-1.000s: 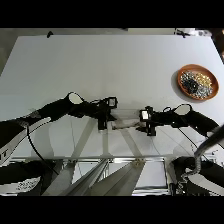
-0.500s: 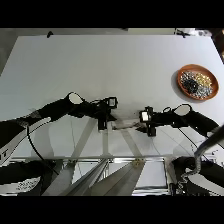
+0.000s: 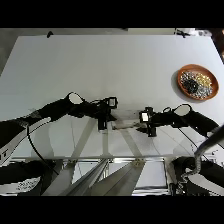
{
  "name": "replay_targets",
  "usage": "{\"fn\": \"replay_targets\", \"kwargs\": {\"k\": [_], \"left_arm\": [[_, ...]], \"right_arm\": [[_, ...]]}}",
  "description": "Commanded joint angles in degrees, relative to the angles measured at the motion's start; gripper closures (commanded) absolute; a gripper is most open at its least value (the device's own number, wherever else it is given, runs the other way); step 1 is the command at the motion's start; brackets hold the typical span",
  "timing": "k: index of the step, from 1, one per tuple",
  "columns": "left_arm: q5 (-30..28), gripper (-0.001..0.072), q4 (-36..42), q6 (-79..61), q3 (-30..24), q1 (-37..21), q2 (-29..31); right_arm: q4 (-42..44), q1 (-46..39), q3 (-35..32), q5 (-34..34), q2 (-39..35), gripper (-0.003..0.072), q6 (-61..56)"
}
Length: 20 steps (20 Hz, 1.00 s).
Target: Fold the box and place the chain.
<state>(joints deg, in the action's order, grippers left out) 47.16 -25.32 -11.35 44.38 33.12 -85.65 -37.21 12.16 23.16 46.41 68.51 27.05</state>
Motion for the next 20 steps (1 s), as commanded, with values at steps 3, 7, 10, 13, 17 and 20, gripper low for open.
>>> {"fn": "replay_targets", "kwargs": {"k": [3, 7, 10, 13, 17, 20], "left_arm": [[0.0, 0.0696, 0.0, 0.0, 0.1, -0.1, 0.0], [0.0, 0.0696, 0.0, 0.0, 0.1, -0.1, 0.0], [0.0, 0.0696, 0.0, 0.0, 0.1, 0.0, 0.0], [0.2, 0.0692, 0.2, 0.0, 0.1, -0.2, 0.1], [0.2, 0.0192, 0.0, 0.1, 0.1, -0.7, 1.3], [0.3, 0.0135, -0.3, 2.1, 0.1, -2.4, 4.0]], "right_arm": [[0.1, 0.0, 0.0, 0.1, -0.1, 0.0285, 0.0], [0.1, 0.0, 0.0, 0.1, -0.1, 0.0285, 0.0], [0.1, 0.0, 0.0, 0.1, -0.1, 0.0285, 0.0], [0.1, 0.0, 0.0, 0.1, -0.1, 0.0285, 0.0], [0.1, 0.0, 0.0, 0.1, -0.1, 0.0285, 0.0], [0.1, 0.0, 0.0, 0.1, -0.1, 0.0285, 0.0]]}}
